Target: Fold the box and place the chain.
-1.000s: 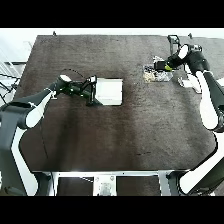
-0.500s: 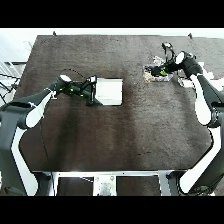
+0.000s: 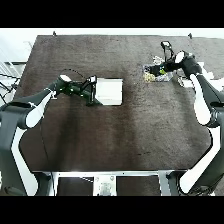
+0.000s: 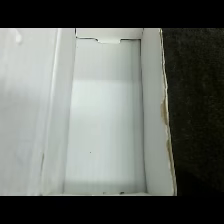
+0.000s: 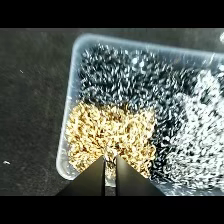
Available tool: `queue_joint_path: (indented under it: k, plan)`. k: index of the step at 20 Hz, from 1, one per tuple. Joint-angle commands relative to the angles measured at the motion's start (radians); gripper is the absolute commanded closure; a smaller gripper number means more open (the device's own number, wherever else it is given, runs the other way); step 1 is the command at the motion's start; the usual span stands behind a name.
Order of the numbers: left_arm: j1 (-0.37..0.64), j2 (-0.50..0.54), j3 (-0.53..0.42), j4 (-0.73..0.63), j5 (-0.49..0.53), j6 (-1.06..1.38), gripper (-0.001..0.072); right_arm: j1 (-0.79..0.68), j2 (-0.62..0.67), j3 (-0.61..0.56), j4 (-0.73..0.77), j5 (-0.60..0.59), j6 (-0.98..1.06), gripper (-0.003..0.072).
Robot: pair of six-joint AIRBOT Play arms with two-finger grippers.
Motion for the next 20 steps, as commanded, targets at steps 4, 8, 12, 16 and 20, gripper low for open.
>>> queue_joint_path:
  k: [4,8,12,16,20]
  plan:
    - [0.000,0.001,0.000,0.000,0.000,0.000,0.0424,0.005,0.169,0.005,-0.003,0.060,-0.002,0.0674]
    - [0.000,0.001,0.000,0.000,0.000,0.000,0.0424,0.019,0.371,0.005,-0.003,0.060,-0.043,0.0674]
    - [0.000,0.001,0.000,-0.001,0.000,0.000,0.0424,0.050,0.518,0.005,-0.003,0.060,-0.059,0.0675]
    - [0.000,0.001,0.000,-0.001,0.000,0.000,0.0424,0.102,0.616,0.005,-0.003,0.080,-0.059,0.0674]
    - [0.000,0.001,0.000,-0.001,0.000,0.000,0.0424,0.201,0.690,0.004,-0.003,0.135,-0.081,0.0674]
